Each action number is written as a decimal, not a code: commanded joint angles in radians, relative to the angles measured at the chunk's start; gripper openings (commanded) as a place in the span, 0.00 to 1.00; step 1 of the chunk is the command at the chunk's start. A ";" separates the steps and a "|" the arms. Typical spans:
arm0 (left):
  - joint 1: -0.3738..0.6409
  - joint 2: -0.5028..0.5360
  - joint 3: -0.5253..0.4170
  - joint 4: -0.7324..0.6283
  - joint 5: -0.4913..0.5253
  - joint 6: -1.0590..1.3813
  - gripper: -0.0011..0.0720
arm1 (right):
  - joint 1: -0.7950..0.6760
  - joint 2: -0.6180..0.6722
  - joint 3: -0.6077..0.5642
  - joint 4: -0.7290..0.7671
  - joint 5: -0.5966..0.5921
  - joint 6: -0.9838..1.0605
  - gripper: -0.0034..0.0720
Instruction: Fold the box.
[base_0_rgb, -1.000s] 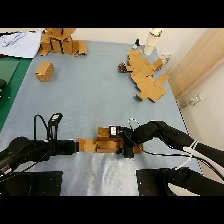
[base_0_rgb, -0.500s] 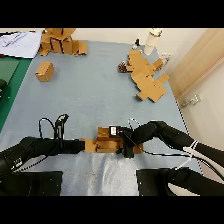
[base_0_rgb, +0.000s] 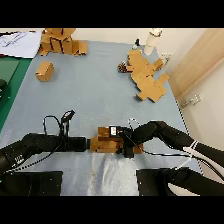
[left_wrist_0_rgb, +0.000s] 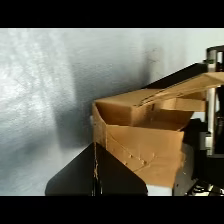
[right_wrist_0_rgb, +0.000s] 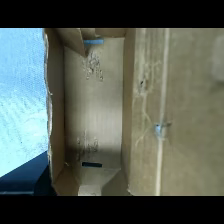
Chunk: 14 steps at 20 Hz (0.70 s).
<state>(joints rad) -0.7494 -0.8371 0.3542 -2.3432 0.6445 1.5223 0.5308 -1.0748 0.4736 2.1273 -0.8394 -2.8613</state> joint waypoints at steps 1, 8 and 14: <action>-0.003 0.000 0.042 -0.009 0.008 -0.025 0.04 | 0.000 0.000 0.000 0.000 0.000 0.000 0.49; -0.003 0.000 0.047 -0.009 0.034 -0.083 0.58 | 0.000 0.000 0.000 0.000 0.000 0.000 0.50; -0.005 0.000 0.050 -0.014 0.028 -0.083 0.58 | 0.000 0.000 0.000 0.000 0.000 0.000 0.50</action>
<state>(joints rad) -0.7540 -0.8371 0.4026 -2.3543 0.6754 1.4425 0.5312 -1.0748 0.4736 2.1273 -0.8394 -2.8613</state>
